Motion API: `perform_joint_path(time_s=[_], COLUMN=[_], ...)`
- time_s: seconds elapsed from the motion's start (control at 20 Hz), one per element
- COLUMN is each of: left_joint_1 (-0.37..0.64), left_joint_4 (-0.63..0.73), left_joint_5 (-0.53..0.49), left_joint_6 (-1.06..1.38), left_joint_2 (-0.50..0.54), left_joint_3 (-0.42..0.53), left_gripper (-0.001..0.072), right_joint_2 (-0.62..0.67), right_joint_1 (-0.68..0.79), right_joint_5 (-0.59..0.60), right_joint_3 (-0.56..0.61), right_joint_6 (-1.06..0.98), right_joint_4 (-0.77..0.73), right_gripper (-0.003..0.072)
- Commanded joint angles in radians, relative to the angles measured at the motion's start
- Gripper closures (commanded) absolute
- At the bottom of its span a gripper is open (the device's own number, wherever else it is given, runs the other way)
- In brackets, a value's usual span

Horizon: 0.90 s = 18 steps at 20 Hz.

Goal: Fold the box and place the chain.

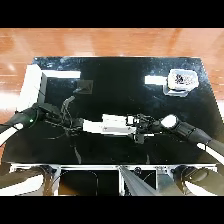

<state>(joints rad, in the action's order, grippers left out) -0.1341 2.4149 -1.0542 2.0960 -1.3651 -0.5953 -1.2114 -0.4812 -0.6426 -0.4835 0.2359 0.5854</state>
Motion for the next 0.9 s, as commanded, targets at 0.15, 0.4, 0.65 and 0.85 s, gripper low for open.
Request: perform_joint_path(time_s=[0.15,0.4,0.65,0.85], left_joint_1=[-0.077,-0.089,-0.092,-0.095], left_joint_4=[0.083,0.081,0.091,0.095], left_joint_5=[0.017,-0.077,-0.134,-0.151], left_joint_6=[0.008,0.004,0.003,-0.008], left_joint_2=[-0.024,-0.024,-0.023,-0.023], left_joint_3=[-0.064,-0.133,-0.159,-0.174], left_gripper=[0.0687,0.0155,0.0144,0.0077], right_joint_2=[-0.001,-0.001,-0.001,-0.001], right_joint_1=[-0.001,-0.001,-0.001,-0.001], right_joint_5=[0.0,0.0,0.0,0.0], right_joint_3=[0.0,0.0,0.0,0.0], right_joint_6=[0.0,0.0,0.0,0.0], right_joint_4=[0.0,0.0,0.0,0.0], right_gripper=[0.0098,0.0098,0.0098,0.0098])
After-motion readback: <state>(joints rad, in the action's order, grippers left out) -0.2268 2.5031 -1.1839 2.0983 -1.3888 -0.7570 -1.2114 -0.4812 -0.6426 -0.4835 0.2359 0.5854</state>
